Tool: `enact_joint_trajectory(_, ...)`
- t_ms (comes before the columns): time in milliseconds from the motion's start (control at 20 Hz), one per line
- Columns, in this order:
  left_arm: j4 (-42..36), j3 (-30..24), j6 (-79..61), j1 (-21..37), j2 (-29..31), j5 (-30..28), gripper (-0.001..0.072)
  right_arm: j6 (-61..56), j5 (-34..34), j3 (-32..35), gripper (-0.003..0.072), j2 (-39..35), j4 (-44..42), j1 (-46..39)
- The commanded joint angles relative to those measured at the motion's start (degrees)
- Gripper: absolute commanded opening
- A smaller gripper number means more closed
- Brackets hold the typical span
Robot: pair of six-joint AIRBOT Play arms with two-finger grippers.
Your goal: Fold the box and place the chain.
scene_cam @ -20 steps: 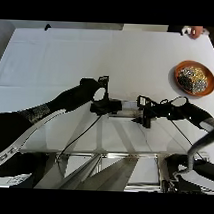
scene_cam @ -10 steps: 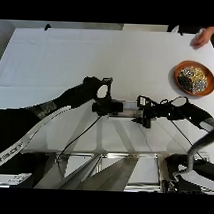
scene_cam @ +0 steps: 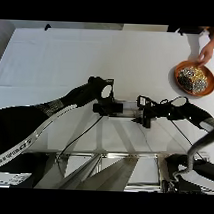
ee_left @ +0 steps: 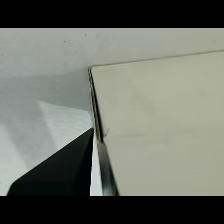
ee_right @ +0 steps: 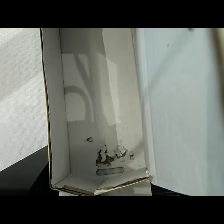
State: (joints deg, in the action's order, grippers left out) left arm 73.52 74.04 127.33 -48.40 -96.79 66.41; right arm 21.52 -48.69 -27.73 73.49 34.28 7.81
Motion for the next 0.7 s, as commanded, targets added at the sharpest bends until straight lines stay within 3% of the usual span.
enact_joint_trajectory(0, 1.14, 0.11, 2.08, -0.26, -0.28, -0.39, 0.0236, -0.02, 0.00, 0.00, 0.0335, -0.04, 0.00, -0.02)
enact_joint_trajectory(150, 1.14, 0.11, 2.80, -0.39, -0.50, -0.61, 0.0004, -0.02, 0.00, 0.00, 0.0335, -0.04, 0.00, -0.02)
enact_joint_trajectory(300, 1.75, 0.09, 3.02, -0.92, -0.72, -0.61, 0.0003, -0.02, 0.02, 0.00, 0.0335, -0.04, 0.00, -0.02)
enact_joint_trajectory(350, 2.03, 0.09, 2.99, -0.92, -0.70, -0.61, 0.0036, -0.02, 0.00, 0.00, 0.0335, -0.04, 0.00, -0.02)
enact_joint_trajectory(400, 1.99, 0.09, 2.99, -0.92, -0.70, -0.55, 0.0145, -0.02, 0.00, 0.00, 0.0335, -0.04, 0.00, -0.02)
enact_joint_trajectory(450, 1.88, 0.09, 3.02, -0.92, -0.61, -0.57, 0.0315, -0.02, 0.02, 0.00, 0.0335, -0.04, 0.00, -0.02)
enact_joint_trajectory(500, 1.88, 0.11, 2.99, -0.87, -0.50, -0.57, 0.0347, -0.02, 0.00, 0.00, 0.0335, -0.04, 0.00, -0.02)
enact_joint_trajectory(650, 2.01, 0.13, 3.02, -0.79, -0.52, -0.83, 0.0309, -0.02, 0.00, 0.00, 0.0335, -0.04, -0.02, -0.02)
